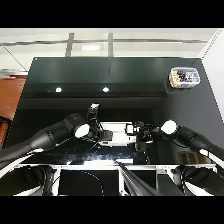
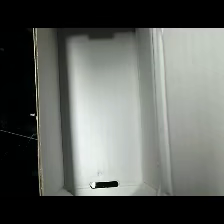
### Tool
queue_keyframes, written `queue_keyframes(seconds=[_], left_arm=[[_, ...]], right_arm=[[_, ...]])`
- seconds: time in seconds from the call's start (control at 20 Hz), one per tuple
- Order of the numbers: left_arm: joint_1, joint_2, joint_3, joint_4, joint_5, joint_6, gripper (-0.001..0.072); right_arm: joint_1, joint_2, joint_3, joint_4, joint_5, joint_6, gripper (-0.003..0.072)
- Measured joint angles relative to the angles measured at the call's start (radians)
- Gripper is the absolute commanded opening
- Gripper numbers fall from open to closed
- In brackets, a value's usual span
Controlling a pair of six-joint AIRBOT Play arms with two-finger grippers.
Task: Fold the box and place the chain.
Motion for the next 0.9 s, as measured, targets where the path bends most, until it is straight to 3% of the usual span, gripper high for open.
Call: queue_keyframes(seconds=[0.1, 0.35, 0.45, 0.9], left_arm=[[-0.017, -0.045, 0.047, 0.02, -0.038, -0.024, 0.0403], [-0.031, -0.108, 0.122, 0.057, -0.104, -0.083, 0.0347], [-0.033, -0.115, 0.132, 0.066, -0.117, -0.105, 0.0282], [-0.034, -0.152, 0.143, 0.085, -0.144, -0.137, 0.0229]], right_arm=[[0.0, 0.0, 0.0, 0.0, -0.002, 0.003, 0.0469], [0.0, 0.0, 0.0, 0.0, -0.009, 0.006, 0.0469], [0.0, 0.0, 0.0, 0.0, -0.009, 0.006, 0.0469], [0.0, 0.0, 0.0, 0.0, -0.008, 0.006, 0.0469]])
